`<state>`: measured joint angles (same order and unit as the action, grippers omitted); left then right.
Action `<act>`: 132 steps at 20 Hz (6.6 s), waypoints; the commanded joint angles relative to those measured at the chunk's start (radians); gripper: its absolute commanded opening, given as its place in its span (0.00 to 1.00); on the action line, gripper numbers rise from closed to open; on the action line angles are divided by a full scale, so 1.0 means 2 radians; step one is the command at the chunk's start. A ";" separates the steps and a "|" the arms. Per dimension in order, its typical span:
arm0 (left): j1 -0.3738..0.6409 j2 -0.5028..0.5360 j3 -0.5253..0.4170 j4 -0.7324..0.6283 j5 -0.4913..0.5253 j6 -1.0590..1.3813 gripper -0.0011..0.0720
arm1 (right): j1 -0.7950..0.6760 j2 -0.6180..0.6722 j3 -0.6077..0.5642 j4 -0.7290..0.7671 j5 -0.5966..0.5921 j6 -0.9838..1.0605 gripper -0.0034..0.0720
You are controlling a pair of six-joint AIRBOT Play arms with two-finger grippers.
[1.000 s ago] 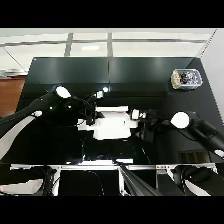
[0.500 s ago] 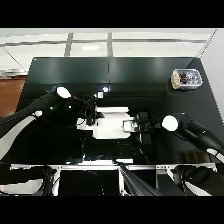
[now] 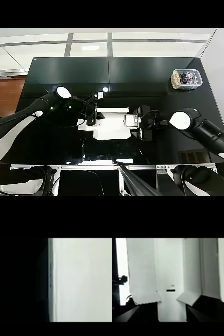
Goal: Fold the box and place the chain.
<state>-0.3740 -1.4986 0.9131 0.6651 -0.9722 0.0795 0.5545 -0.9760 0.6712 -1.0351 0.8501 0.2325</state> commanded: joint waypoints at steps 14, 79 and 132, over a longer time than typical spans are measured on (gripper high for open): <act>0.000 0.000 0.000 0.000 -0.001 0.000 0.05 | 0.063 -0.099 -0.027 0.060 -0.170 0.000 0.94; 0.003 0.010 0.000 -0.015 -0.014 -0.014 0.81 | -0.074 -0.183 -0.019 0.212 -0.086 -0.214 0.53; 0.064 0.178 -0.156 0.018 0.044 -0.011 0.99 | -0.074 -0.183 -0.019 0.212 -0.087 -0.213 0.53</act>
<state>-0.2028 -1.1507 0.6182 0.5728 -0.9779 -0.0906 0.4057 -1.3430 0.6331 -0.6102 0.6754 -0.1940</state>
